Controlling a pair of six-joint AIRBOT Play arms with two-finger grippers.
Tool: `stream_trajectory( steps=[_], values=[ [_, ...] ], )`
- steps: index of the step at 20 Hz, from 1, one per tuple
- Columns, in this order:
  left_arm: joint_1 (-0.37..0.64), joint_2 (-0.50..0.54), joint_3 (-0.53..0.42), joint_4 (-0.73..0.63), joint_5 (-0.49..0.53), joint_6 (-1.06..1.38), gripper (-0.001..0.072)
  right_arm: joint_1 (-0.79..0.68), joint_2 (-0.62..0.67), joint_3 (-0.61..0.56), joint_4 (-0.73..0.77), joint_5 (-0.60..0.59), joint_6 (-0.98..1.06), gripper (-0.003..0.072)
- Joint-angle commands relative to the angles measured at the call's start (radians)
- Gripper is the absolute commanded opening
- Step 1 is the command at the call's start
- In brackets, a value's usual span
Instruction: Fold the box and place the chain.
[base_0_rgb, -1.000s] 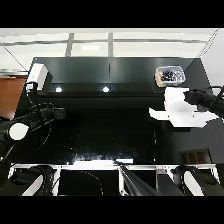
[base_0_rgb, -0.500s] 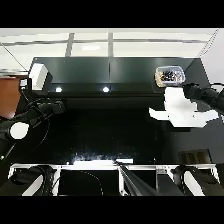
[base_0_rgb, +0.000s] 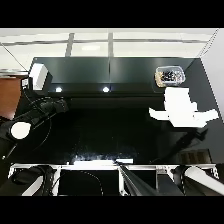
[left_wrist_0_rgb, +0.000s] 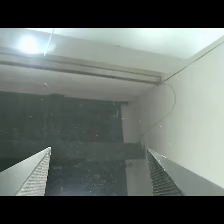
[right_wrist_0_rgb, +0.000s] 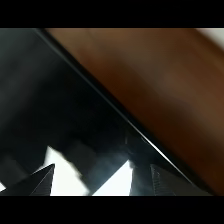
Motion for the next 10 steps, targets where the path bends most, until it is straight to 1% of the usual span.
stream_trajectory(
  steps=[1, 3, 5, 6, 10],
  values=[
    [-0.006, -0.005, 0.000, -0.006, -0.001, 0.001, 0.0705, -0.190, -0.188, 0.118, 0.230, 0.345, -0.331, 0.0720],
    [-0.007, -0.018, 0.000, -0.006, -0.002, 0.001, 0.0705, -0.208, -0.290, 0.164, 0.306, 0.413, -0.388, 0.0720],
    [-0.006, -0.037, 0.000, -0.006, -0.002, 0.001, 0.0705, -0.183, -0.410, 0.224, 0.320, 0.529, -0.402, 0.0720],
    [-0.007, -0.048, 0.000, -0.007, -0.003, 0.001, 0.0705, -0.161, -0.455, 0.246, 0.320, 0.565, -0.408, 0.0720],
    [-0.008, -0.089, 0.000, -0.010, -0.006, 0.000, 0.0705, -0.069, -0.550, 0.329, 0.322, 0.568, -0.427, 0.0720]
  ],
)
